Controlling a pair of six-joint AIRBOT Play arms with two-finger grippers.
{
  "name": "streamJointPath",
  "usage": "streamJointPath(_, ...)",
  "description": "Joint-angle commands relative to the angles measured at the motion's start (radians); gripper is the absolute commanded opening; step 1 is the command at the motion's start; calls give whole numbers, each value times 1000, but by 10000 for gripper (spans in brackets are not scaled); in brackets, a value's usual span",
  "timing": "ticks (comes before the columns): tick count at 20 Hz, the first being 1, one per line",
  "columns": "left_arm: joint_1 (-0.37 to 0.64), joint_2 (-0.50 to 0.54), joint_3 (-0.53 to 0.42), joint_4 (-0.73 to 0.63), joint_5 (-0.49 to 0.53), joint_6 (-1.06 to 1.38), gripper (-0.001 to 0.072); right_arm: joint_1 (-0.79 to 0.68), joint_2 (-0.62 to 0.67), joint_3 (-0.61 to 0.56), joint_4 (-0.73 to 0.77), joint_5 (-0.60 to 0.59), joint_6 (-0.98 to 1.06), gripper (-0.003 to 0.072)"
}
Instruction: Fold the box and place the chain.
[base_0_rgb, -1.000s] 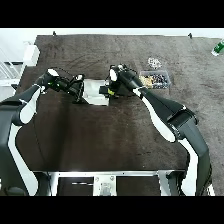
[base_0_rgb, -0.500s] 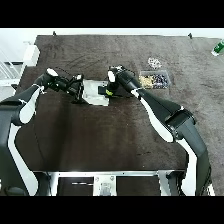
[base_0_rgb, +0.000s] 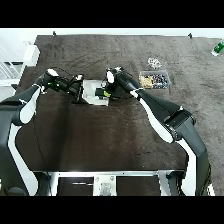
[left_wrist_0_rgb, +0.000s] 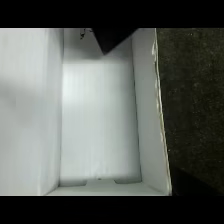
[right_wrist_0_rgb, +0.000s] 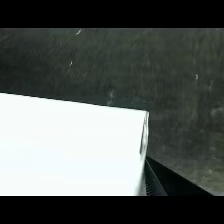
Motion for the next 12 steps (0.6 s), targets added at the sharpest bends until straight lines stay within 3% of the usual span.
streamJointPath(1,0,0,1,-1,-5,-1,555,-2,23,1,-35,1,0,479)
streamJointPath(9,0,0,1,-1,-5,-1,556,-13,134,1,-70,89,-205,518)
streamJointPath(12,0,0,1,-1,-5,-7,556,-15,224,2,-153,67,-317,518)
